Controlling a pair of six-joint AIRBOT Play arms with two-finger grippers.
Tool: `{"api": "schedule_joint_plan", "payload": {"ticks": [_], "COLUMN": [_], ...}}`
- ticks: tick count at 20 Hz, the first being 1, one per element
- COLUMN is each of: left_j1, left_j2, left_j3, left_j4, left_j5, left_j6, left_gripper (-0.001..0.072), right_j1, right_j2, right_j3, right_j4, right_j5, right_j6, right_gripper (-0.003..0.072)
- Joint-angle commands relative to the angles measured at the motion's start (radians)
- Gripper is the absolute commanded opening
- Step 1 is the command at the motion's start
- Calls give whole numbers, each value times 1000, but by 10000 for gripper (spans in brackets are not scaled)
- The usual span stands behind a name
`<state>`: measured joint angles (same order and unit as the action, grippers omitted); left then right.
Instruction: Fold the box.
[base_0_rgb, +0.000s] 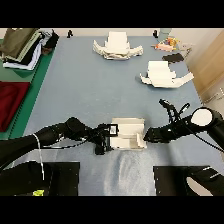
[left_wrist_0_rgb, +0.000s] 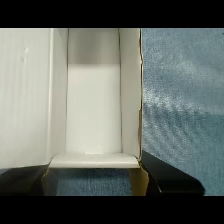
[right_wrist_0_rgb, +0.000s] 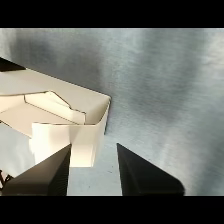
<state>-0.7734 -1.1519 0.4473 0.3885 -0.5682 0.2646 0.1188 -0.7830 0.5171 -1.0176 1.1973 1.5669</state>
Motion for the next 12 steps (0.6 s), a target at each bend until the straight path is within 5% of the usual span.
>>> {"api": "schedule_joint_plan", "payload": {"ticks": [1, 5, 12], "left_j1": [0, 0, 0], "left_j2": [0, 0, 0], "left_j3": [0, 0, 0], "left_j4": [0, 0, 0], "left_j5": [0, 0, 0], "left_j6": [0, 0, 0], "left_gripper": [468, 468, 468], "right_j1": [43, 222, 518], "right_j2": [-47, -90, -232], "right_j3": [1, 7, 140], "right_j4": [18, -71, -452], "right_j5": [-31, -158, -147], "right_j6": [-8, 127, 565], "right_gripper": [448, 443, 401]}}
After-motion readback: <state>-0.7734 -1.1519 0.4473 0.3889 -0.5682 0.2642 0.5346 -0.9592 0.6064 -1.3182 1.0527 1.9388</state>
